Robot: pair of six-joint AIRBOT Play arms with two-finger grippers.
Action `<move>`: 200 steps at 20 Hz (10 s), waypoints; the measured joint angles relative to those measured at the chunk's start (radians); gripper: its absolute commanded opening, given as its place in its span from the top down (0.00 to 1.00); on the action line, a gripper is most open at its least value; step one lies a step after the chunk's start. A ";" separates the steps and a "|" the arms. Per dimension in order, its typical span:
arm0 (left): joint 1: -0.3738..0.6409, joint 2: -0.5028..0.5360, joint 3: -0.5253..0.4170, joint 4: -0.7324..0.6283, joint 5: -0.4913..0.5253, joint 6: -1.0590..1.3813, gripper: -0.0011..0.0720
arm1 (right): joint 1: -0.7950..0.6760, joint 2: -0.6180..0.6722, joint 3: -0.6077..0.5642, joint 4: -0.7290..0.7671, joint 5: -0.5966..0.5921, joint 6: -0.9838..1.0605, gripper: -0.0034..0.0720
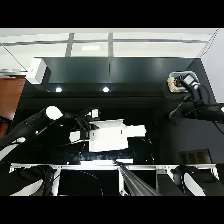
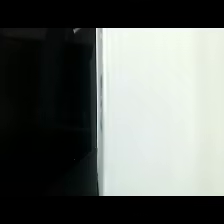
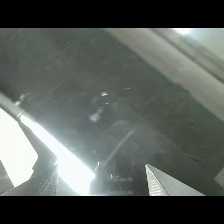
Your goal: Fold the box and place the chain.
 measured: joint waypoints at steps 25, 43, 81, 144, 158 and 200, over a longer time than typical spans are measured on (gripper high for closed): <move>-0.061 -0.060 -0.039 -0.082 0.018 0.000 0.95 | 0.601 -0.085 -0.268 0.027 -0.187 -0.278 0.15; -0.061 -0.060 -0.039 -0.082 0.017 0.000 0.95 | 0.817 -0.206 -0.269 0.178 -0.364 -0.408 0.15; -0.061 -0.060 -0.036 -0.082 0.015 0.000 0.95 | 0.683 -0.175 -0.142 0.097 -0.411 -0.269 0.15; -0.061 -0.061 -0.035 -0.083 0.013 -0.001 0.95 | 0.683 -0.367 -0.217 0.403 -0.399 -0.703 0.15; -0.061 -0.061 -0.035 -0.083 0.012 0.000 0.95 | 0.683 -0.367 -0.217 0.362 -0.383 -0.673 0.15; -0.072 0.333 -0.038 0.149 -0.300 -0.750 0.95 | 0.683 -0.370 -0.217 0.343 -0.428 -0.616 0.32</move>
